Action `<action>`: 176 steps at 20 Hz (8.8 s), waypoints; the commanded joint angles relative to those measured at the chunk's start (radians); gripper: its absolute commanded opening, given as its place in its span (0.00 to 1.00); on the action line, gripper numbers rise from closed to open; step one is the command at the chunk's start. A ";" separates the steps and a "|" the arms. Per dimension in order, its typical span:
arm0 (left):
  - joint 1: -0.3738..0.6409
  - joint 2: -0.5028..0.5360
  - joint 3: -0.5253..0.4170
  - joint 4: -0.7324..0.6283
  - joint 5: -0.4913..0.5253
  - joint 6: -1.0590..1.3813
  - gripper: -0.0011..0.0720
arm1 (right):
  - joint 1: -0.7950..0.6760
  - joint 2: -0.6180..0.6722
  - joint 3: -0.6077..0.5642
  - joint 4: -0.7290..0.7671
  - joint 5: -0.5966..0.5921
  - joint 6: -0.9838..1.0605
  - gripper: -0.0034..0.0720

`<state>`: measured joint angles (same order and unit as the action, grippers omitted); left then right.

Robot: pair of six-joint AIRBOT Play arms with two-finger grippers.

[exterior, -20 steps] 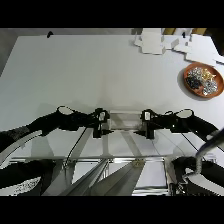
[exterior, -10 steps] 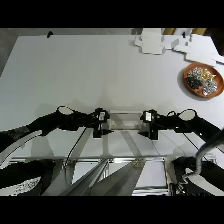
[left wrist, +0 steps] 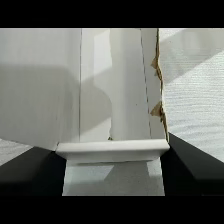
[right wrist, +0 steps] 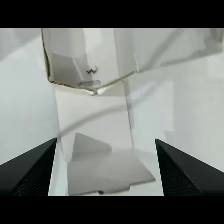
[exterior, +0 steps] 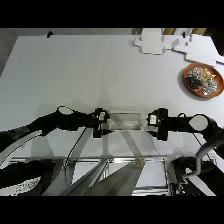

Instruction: Fold the box and place the chain.

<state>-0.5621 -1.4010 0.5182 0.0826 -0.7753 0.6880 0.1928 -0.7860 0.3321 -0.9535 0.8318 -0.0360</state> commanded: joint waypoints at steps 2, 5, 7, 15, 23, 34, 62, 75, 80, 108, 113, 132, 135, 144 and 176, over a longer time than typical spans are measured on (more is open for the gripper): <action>0.000 0.000 0.001 0.000 0.000 0.000 0.15 | 0.000 0.090 0.001 -0.040 0.039 0.097 0.96; 0.000 0.000 0.001 0.000 0.000 0.000 0.15 | 0.000 0.131 0.001 0.029 0.056 0.097 0.96; 0.000 0.000 0.001 0.000 0.000 0.000 0.15 | 0.000 0.143 0.001 0.111 0.056 0.096 0.96; 0.000 0.000 0.001 0.000 0.000 0.000 0.15 | 0.000 0.146 0.001 0.341 0.114 0.079 0.78; 0.000 0.000 0.001 0.000 0.000 0.000 0.15 | 0.001 0.118 0.001 0.524 0.071 0.080 0.07; 0.000 0.000 0.001 0.000 0.000 0.000 0.15 | 0.001 -0.322 0.001 0.808 -0.238 -0.047 0.07; 0.000 0.000 0.001 0.000 0.000 0.000 0.15 | 0.014 -0.230 0.098 0.145 0.067 -0.262 0.27; 0.000 0.000 0.001 0.000 0.000 0.000 0.15 | 0.060 -0.329 0.097 0.320 0.043 -0.338 0.28; 0.000 0.000 0.001 0.000 0.000 0.000 0.15 | 0.058 -0.330 0.068 0.363 0.039 -0.340 0.63; 0.000 0.000 0.001 0.000 0.000 0.000 0.15 | -0.194 -0.080 0.059 -0.153 -0.078 1.180 0.07; 0.000 0.000 0.001 0.000 0.000 0.000 0.15 | -0.192 -0.249 0.056 0.026 0.031 1.149 0.07; 0.000 0.000 0.001 0.000 0.000 0.000 0.15 | -0.092 -0.273 0.056 0.223 0.154 1.021 0.07; 0.000 0.000 0.001 0.000 0.000 0.000 0.15 | -0.092 -0.214 0.056 0.220 0.141 1.022 0.07; 0.000 0.000 0.001 0.000 0.000 0.000 0.15 | -0.092 -0.134 0.056 0.259 0.152 1.034 0.16; 0.000 0.000 0.001 0.000 0.000 0.000 0.15 | -0.264 -0.052 0.065 0.265 0.110 1.083 0.25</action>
<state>-0.5621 -1.4010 0.5182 0.0826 -0.7750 0.6880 -0.0086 -0.8394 0.3950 -0.6834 0.9546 1.0401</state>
